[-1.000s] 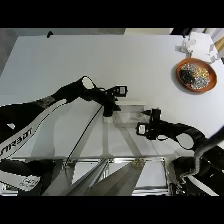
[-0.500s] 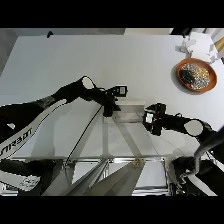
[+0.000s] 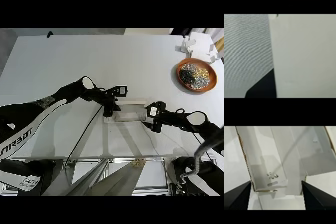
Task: Fold the box and place the chain.
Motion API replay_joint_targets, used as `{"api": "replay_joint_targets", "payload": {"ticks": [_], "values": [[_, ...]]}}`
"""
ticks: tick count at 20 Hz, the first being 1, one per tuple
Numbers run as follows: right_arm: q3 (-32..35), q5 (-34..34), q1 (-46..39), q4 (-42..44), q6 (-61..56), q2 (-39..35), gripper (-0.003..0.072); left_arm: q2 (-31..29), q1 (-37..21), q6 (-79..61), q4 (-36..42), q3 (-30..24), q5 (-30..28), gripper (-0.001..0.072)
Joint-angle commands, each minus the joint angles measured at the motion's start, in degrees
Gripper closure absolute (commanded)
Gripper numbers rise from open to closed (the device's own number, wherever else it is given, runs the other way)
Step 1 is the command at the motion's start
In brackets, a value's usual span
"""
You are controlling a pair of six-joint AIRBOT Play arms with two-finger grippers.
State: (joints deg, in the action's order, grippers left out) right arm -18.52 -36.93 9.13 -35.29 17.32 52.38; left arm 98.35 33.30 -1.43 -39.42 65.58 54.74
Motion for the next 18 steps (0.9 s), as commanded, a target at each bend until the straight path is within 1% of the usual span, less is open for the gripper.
{"api": "replay_joint_targets", "payload": {"ticks": [1,6,11,16,18], "values": [[-0.6,-2.7,-1.4,2.0,3.0,1.0,-0.0007,0.0,0.0,0.0,0.0,0.0,0.0,0.0699],[-3.0,-3.6,-1.4,0.8,5.7,1.0,-0.0003,0.0,0.0,0.0,0.0,0.0,0.0,0.0699],[-3.0,-3.6,-1.4,0.6,6.0,1.1,-0.0003,0.0,0.0,0.0,0.0,0.0,0.0,0.0699],[-3.0,-4.2,-1.5,3.9,8.9,6.1,-0.0003,0.0,0.0,0.0,0.0,0.0,0.0,0.0699],[-3.3,-5.4,-3.3,4.2,8.9,7.6,-0.0002,0.0,0.0,0.0,0.0,0.0,0.0,0.0699]]}}
